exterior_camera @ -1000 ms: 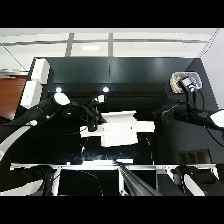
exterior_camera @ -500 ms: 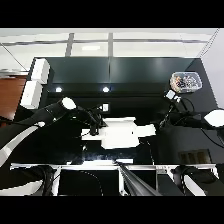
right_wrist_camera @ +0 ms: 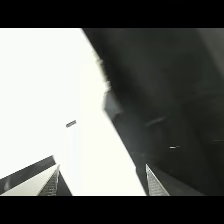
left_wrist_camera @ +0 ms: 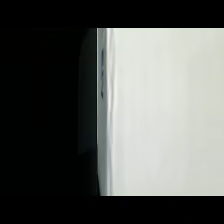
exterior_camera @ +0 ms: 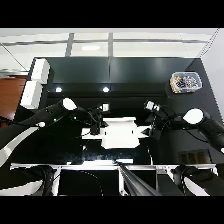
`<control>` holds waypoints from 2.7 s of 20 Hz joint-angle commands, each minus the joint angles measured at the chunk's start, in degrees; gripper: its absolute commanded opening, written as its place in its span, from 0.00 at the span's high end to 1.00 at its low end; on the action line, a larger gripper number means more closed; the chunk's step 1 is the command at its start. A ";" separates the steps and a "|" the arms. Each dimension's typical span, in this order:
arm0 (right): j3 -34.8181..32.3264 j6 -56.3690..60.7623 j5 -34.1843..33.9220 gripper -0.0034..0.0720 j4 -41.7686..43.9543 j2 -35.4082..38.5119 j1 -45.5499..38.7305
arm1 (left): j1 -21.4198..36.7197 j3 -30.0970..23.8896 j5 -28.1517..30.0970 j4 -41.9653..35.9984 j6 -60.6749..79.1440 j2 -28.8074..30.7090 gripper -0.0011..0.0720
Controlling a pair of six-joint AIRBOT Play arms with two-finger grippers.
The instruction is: Fold the box and place the chain.
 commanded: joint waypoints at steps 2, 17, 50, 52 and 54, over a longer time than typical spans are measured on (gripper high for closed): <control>-3.67 -4.92 3.21 0.13 -3.96 -1.73 4.07 | 0.00 -0.02 -1.22 0.22 0.02 -0.02 0.95; -4.61 -13.03 -6.12 0.13 15.52 -1.70 9.62 | 0.00 0.00 -1.25 0.20 0.02 -0.02 0.95; -0.22 -28.92 -7.04 0.14 23.08 -6.95 5.20 | 0.00 0.07 -1.29 0.22 0.00 -0.02 0.95; -0.26 -28.92 -4.07 0.14 23.08 -7.17 5.22 | 0.00 0.07 -1.29 0.22 0.00 -0.02 0.95; -1.05 -28.92 -3.15 0.14 23.04 -7.19 5.20 | 0.00 0.07 -1.29 0.22 0.00 -0.02 0.95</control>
